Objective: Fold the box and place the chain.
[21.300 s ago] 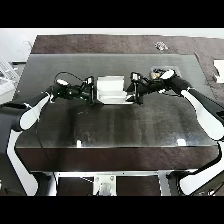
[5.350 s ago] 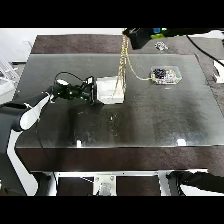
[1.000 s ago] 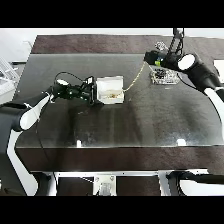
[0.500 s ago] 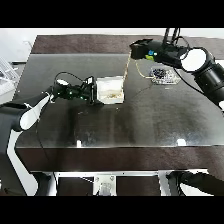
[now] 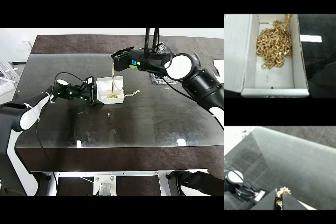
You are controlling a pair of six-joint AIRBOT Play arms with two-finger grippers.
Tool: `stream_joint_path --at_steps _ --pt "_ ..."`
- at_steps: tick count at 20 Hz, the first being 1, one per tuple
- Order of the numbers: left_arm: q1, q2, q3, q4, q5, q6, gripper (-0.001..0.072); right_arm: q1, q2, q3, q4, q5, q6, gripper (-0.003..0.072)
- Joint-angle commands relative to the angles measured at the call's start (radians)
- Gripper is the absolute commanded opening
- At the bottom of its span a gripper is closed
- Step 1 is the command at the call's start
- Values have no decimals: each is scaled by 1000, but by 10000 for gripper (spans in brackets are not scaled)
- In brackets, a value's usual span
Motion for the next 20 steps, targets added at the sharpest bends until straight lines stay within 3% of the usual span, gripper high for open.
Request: stream_joint_path --at_steps 1,10,11,12,13,18,20 --pt "1 0 0 0 1 0 539 8 -39 -19 3 -11 3 10" --pt "1 0 0 0 0 0 539 8 -157 -124 63 -14 10 27" --pt "1 0 0 0 0 0 539 3 -158 -139 60 -14 10 190" --pt "1 0 0 0 0 0 539 -4 -158 -150 58 -13 0 422" --pt "1 0 0 0 0 0 539 -15 -158 -154 40 -10 -2 517" --pt "1 0 0 0 0 0 539 -129 -104 -168 -254 122 -37 523" --pt "1 0 0 0 0 0 539 -224 -88 -200 -244 143 -185 527"
